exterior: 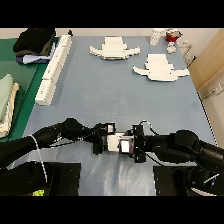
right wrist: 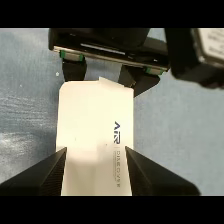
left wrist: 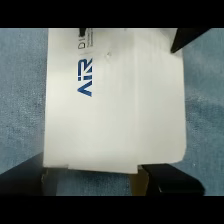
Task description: Fold the box.
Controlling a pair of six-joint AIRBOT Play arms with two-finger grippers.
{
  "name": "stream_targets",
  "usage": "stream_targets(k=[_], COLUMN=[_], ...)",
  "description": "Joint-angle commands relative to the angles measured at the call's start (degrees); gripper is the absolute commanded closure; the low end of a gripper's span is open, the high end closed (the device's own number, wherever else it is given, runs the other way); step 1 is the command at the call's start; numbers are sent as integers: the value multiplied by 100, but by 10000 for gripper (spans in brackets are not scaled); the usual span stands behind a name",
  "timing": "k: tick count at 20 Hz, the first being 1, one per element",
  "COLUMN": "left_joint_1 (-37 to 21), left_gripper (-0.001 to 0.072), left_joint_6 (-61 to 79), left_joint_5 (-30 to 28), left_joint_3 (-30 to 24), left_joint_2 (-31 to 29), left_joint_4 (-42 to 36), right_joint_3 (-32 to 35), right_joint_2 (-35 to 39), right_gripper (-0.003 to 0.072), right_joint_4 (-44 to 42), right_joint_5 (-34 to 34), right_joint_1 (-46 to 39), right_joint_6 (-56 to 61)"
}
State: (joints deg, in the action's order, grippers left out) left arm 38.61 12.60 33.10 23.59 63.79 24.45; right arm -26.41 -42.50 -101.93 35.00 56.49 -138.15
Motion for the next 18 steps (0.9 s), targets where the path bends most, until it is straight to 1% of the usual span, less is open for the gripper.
stream_targets(k=[1, 3, 5, 7, 8, 9, 14, 18], left_joint_1=[-2, 0, -2, 0, -2, 0, -2, -2], left_gripper=[176, 176, 176, 177, 176, 176, 176, 176], left_joint_6=[-2, -2, -4, -2, -2, -2, -2, -4], left_joint_5=[0, 0, 0, 2, 0, 2, 0, 0], left_joint_3=[4, 4, 4, 4, 4, 4, 4, 4], left_joint_2=[-4, -4, -4, -4, -4, -4, -4, -4], left_joint_4=[0, 0, 0, 0, 0, 0, 0, 0], right_joint_3=[-4, -7, -7, -9, -24, -50, -168, -210], right_joint_2=[-179, -284, -284, -284, -284, -278, -264, -85], right_gripper=[113, 116, 175, 179, 256, 285, 285, 285], right_joint_4=[-177, 9, 348, 697, 787, 807, 807, 807], right_joint_5=[35, -31, -164, -258, -258, -243, -214, -138], right_joint_1=[4, 4, 4, 4, 4, 4, 4, 4], right_joint_6=[-96, -96, -83, -13, 63, 79, 76, 76])
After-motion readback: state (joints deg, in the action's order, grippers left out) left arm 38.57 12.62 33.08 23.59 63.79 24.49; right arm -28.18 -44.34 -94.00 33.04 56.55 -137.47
